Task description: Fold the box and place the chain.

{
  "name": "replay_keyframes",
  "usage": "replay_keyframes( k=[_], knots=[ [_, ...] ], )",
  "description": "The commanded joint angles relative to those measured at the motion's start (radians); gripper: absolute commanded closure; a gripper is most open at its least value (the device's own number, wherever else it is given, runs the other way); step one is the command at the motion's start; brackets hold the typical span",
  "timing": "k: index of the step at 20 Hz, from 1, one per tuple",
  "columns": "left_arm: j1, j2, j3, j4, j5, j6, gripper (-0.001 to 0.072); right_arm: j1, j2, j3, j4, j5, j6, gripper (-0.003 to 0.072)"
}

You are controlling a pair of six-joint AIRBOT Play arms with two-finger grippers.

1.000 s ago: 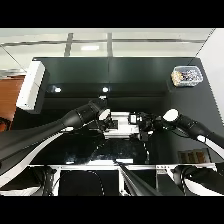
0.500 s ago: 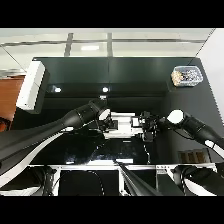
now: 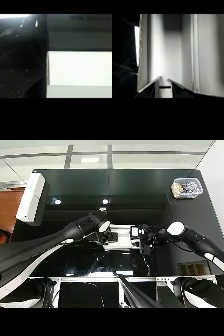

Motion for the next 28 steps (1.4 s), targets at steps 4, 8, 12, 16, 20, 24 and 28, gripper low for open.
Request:
replay_keyframes(
  k=[4, 8, 12, 16, 20, 24, 28],
  knots=[
    [0.000, 0.001, 0.001, -0.005, 0.008, -0.002, 0.0683, 0.019, -0.025, 0.000, 0.106, -0.080, 0.024, 0.0235],
    [0.000, 0.000, 0.001, -0.005, 0.008, -0.001, 0.0683, 0.018, -0.024, 0.000, 0.098, -0.066, 0.051, 0.0428],
    [0.000, 0.001, 0.001, -0.005, 0.006, -0.001, 0.0683, -0.021, 0.004, 0.000, 0.030, -0.043, 0.262, 0.0674],
    [0.000, 0.001, 0.001, -0.006, 0.006, -0.001, 0.0682, -0.167, 0.122, 0.002, -0.086, 0.103, 0.541, 0.0674],
    [0.000, 0.001, 0.001, -0.008, 0.006, -0.001, 0.0683, -0.412, 0.175, 0.002, -0.086, 0.255, 0.777, 0.0674],
    [0.000, 0.000, 0.001, -0.008, 0.006, -0.001, 0.0682, -0.602, 0.168, -0.002, -0.153, 0.193, 1.145, 0.0674],
    [0.000, 0.000, 0.001, -0.008, 0.007, -0.001, 0.0682, -0.658, 0.061, -0.011, -0.177, 0.258, 1.302, 0.0674]
  ],
)
